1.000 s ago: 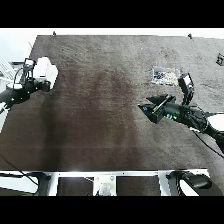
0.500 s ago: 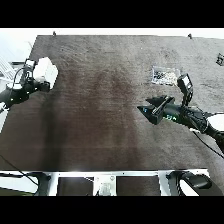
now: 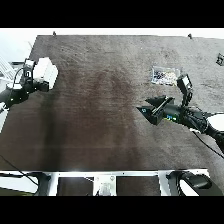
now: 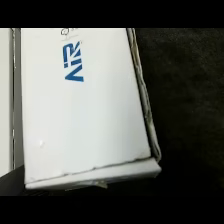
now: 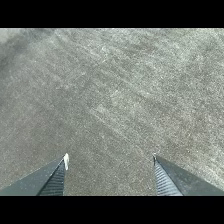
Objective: Fold the box and place the chain.
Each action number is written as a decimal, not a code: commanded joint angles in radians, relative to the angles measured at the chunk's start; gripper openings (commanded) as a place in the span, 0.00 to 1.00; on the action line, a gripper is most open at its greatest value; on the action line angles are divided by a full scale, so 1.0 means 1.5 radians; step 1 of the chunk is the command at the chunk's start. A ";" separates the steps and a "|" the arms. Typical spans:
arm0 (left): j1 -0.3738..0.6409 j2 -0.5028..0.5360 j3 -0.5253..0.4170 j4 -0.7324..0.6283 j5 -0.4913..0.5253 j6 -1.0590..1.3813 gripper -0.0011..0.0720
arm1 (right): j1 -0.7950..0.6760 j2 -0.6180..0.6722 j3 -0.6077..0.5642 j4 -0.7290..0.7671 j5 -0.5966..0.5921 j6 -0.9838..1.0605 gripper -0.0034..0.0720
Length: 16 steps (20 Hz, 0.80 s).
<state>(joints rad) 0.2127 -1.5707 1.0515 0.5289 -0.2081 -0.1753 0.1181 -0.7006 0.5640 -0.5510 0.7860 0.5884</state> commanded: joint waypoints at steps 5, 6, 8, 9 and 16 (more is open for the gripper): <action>0.001 0.000 -0.002 0.046 0.011 -0.051 1.00 | 0.001 -0.001 0.000 0.000 0.001 0.000 0.89; 0.001 0.000 -0.002 0.068 0.009 -0.073 1.00 | 0.001 -0.001 0.000 0.000 0.001 0.000 0.89; 0.001 0.000 -0.002 0.134 0.005 -0.143 1.00 | 0.001 -0.001 0.000 0.000 0.001 0.000 0.89; 0.001 0.000 -0.002 0.169 0.001 -0.180 1.00 | 0.001 -0.001 0.000 0.000 0.001 0.000 0.89; 0.000 0.000 -0.001 0.299 -0.107 -0.318 1.00 | 0.001 -0.001 0.000 0.000 0.001 0.000 0.89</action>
<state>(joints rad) 0.2127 -1.5703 1.0496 0.8917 -0.3023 -0.5495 0.1181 -0.7006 0.5640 -0.5510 0.7876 0.5880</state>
